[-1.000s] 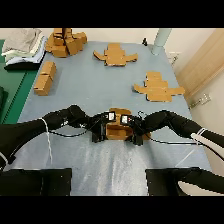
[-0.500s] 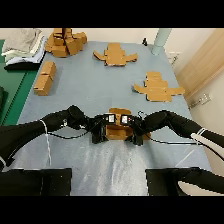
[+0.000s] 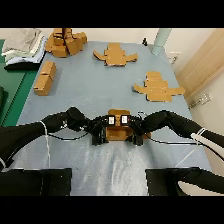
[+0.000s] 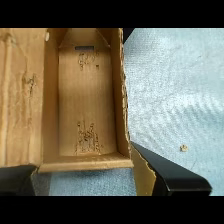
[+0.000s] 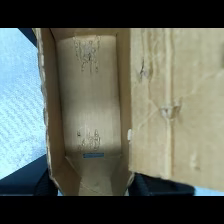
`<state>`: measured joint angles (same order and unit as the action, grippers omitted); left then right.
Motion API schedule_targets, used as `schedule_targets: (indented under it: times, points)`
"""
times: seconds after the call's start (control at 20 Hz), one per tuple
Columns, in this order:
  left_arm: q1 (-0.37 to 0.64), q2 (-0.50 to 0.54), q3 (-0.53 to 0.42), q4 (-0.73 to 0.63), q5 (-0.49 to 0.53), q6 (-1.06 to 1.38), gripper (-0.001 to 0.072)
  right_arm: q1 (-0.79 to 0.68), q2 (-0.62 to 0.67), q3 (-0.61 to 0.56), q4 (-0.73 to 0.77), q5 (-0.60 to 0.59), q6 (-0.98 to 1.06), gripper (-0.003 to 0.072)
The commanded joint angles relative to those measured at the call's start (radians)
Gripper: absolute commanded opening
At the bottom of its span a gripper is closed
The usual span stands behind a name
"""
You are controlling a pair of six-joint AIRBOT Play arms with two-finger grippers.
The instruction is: Fold the box.
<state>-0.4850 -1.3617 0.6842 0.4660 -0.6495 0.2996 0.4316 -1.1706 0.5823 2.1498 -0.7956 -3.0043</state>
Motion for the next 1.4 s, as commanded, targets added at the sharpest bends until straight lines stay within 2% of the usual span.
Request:
schedule_targets:
  times: [0.0,0.05,1.35]
  points:
    - [-0.001,0.0,-0.002,-0.026,0.023,-0.001,0.0628,0.0,0.0,0.0,0.0,0.001,0.002,0.0475]
    - [-0.001,0.0,-0.002,-0.029,0.023,0.0,0.0523,0.0,0.0,0.0,0.0,0.001,0.002,0.0475]
    - [-0.001,0.001,-0.002,-0.032,0.027,-0.001,0.0527,0.0,0.0,0.0,0.002,-0.019,0.002,0.0474]
